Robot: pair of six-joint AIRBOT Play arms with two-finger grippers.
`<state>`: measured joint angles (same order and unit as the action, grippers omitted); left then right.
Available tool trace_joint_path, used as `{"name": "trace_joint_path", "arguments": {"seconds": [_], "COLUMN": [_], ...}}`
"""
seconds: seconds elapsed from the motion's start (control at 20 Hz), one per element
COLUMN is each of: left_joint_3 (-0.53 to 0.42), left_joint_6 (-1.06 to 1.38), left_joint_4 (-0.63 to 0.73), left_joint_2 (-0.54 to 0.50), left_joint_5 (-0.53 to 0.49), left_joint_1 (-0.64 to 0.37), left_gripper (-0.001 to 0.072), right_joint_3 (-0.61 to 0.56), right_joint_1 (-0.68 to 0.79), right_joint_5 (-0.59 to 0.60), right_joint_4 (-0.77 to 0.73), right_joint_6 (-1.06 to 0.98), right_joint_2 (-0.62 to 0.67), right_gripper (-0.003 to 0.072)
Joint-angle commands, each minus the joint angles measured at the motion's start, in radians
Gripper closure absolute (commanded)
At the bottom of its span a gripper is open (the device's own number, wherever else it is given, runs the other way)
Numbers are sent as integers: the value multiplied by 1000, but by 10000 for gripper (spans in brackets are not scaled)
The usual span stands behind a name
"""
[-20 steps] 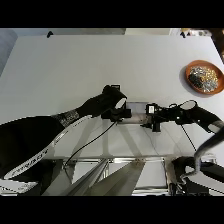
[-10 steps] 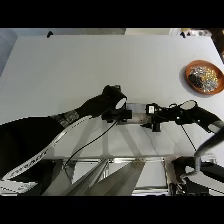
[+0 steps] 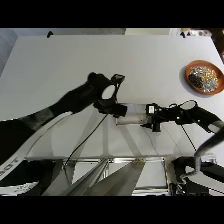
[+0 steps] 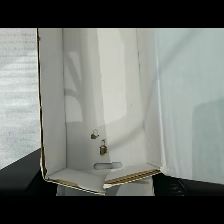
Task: Fold the box and place the chain.
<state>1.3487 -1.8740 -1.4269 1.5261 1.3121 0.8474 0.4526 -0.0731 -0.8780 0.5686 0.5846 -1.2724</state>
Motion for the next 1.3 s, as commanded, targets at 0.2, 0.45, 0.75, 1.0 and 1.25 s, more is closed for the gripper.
{"name": "trace_joint_path", "arguments": {"seconds": [0.2, 0.45, 0.75, 1.0, 1.25], "left_joint_3": [-325, -503, -503, -503, -503], "left_joint_6": [1041, 1754, 1990, 1991, 2044], "left_joint_4": [138, 518, 761, 816, 879], "left_joint_2": [-173, -149, -38, 8, 11], "left_joint_5": [-177, -430, -506, -527, -550], "left_joint_1": [-98, -190, -226, -226, -225], "left_gripper": [14, 14, 12, 10, 9], "right_joint_3": [0, 0, 0, 0, 0], "right_joint_1": [0, 0, 0, 0, 0], "right_joint_5": [0, 0, 0, 0, 0], "right_joint_4": [0, -1, 0, 0, 0], "right_joint_6": [0, 0, 0, 0, 0], "right_joint_2": [1, 1, 1, 1, 1], "right_gripper": [290, 290, 290, 290, 290]}}
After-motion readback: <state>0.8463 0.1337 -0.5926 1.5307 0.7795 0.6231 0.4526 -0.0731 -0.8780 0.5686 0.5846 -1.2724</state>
